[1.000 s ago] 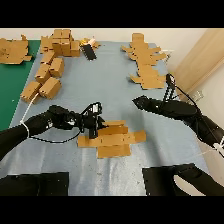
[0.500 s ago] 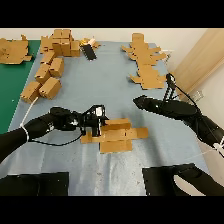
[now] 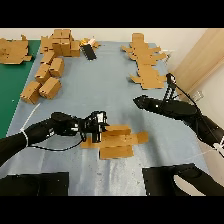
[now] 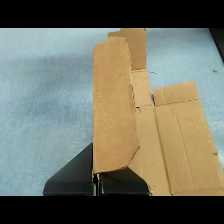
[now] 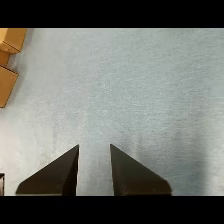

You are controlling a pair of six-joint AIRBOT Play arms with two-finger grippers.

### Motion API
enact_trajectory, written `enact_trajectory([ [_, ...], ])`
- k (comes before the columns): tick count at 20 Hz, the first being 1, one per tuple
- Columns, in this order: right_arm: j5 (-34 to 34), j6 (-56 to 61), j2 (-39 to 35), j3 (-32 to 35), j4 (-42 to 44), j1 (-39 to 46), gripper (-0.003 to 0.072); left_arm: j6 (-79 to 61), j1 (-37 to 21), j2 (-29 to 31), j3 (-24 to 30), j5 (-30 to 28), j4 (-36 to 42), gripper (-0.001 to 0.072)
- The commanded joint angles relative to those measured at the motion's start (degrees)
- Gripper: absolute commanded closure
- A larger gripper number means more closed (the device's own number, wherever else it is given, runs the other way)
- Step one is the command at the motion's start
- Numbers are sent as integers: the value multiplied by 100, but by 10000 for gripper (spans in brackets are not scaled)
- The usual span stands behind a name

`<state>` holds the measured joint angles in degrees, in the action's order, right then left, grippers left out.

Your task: Fold the box.

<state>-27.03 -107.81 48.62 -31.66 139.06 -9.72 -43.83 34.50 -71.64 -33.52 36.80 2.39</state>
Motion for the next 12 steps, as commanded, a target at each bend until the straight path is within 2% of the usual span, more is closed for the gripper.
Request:
enact_trajectory([
  [1,0,0,0,-4,7,-7,375,192,17,9,50,133,-39,697],
  [12,-22,-2,0,-4,22,-4,397,450,39,9,168,262,-109,696],
])
